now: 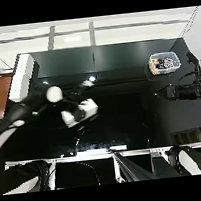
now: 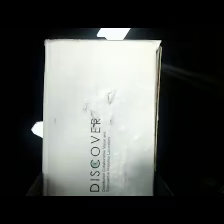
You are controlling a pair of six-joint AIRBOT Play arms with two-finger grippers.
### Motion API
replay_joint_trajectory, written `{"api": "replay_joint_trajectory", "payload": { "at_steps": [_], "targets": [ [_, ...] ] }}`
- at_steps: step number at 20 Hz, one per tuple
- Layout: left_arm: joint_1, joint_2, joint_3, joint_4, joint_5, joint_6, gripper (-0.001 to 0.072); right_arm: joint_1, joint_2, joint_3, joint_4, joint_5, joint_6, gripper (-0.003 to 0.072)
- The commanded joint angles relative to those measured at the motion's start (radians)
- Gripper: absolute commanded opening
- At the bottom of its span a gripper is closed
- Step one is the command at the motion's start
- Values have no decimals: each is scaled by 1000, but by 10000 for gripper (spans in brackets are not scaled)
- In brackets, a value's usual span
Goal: Fold the box and place the chain.
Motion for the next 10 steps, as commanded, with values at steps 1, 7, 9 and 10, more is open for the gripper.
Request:
{"api": "replay_joint_trajectory", "payload": {
  "at_steps": [1,7,9,10],
  "targets": [
    [300,104,-97,50,-130,-100,371,1,1,0,0,0,-5,13],
    [779,150,-163,86,-146,-203,371,1,1,0,-1,0,-6,13],
    [905,168,-162,84,-112,-203,371,1,1,0,-2,0,-6,13],
    [957,179,-162,85,-84,-202,371,1,1,0,-3,0,-6,13]
  ]
}}
